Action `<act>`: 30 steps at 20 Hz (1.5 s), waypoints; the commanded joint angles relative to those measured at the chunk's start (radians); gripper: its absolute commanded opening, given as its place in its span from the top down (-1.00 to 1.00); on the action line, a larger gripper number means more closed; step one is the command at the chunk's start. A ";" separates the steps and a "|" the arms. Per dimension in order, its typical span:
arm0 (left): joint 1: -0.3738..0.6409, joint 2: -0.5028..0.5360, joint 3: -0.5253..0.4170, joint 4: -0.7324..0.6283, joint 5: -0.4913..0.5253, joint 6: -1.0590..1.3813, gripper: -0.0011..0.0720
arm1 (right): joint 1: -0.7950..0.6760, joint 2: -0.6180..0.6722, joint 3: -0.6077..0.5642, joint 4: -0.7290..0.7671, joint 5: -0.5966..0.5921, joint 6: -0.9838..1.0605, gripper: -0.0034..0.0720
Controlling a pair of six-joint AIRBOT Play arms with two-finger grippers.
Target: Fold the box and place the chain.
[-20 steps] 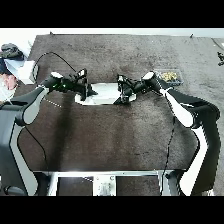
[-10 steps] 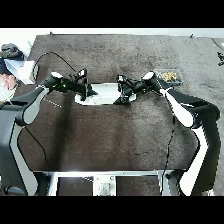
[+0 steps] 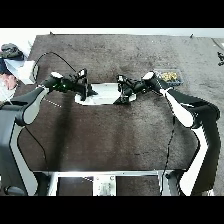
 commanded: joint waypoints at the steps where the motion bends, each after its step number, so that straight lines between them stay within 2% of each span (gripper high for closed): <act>1: 0.000 0.000 0.000 0.000 0.000 0.000 0.94 | 0.000 -0.001 0.000 0.000 -0.002 0.000 -0.16; 12: 0.000 0.000 0.000 0.000 -0.009 -0.005 0.94 | 0.001 -0.001 0.000 0.000 -0.001 0.000 -0.16; 13: 0.000 0.000 0.000 0.000 -0.012 -0.006 0.61 | 0.001 -0.001 0.000 0.000 -0.001 0.000 -0.16; 14: 0.002 0.000 0.000 0.000 -0.020 -0.007 0.06 | 0.001 -0.001 0.000 0.000 -0.002 0.001 -0.16; 15: 0.008 0.002 0.000 0.000 -0.034 -0.007 0.00 | 0.001 -0.001 0.000 0.001 -0.002 0.000 -0.16; 18: 0.054 0.023 0.004 -0.022 -0.109 -0.010 0.00 | 0.001 -0.001 0.000 0.000 -0.001 0.000 -0.16; 22: 0.138 0.083 0.014 -0.142 -0.338 -0.064 0.00 | 0.001 -0.001 0.000 0.000 -0.002 0.000 -0.16; 24: 0.152 0.108 0.017 -0.156 -0.398 -0.063 0.01 | 0.001 -0.001 0.000 0.000 -0.002 0.000 -0.16; 26: 0.146 0.119 0.016 -0.149 -0.410 -0.088 0.56 | 0.001 -0.001 0.000 0.000 -0.001 0.000 -0.16; 27: 0.137 0.119 0.016 -0.147 -0.412 -0.101 0.56 | 0.001 -0.001 0.000 0.000 -0.002 0.000 -0.16; 28: 0.125 0.119 0.016 -0.123 -0.404 -0.116 0.66 | 0.001 -0.001 0.000 0.001 -0.002 0.000 -0.16; 29: 0.109 0.119 0.016 -0.095 -0.395 -0.116 0.86 | 0.001 -0.001 0.000 0.001 -0.002 0.000 -0.16; 30: 0.092 0.119 0.016 -0.069 -0.380 -0.116 0.86 | 0.001 -0.001 0.000 0.000 -0.002 0.000 -0.16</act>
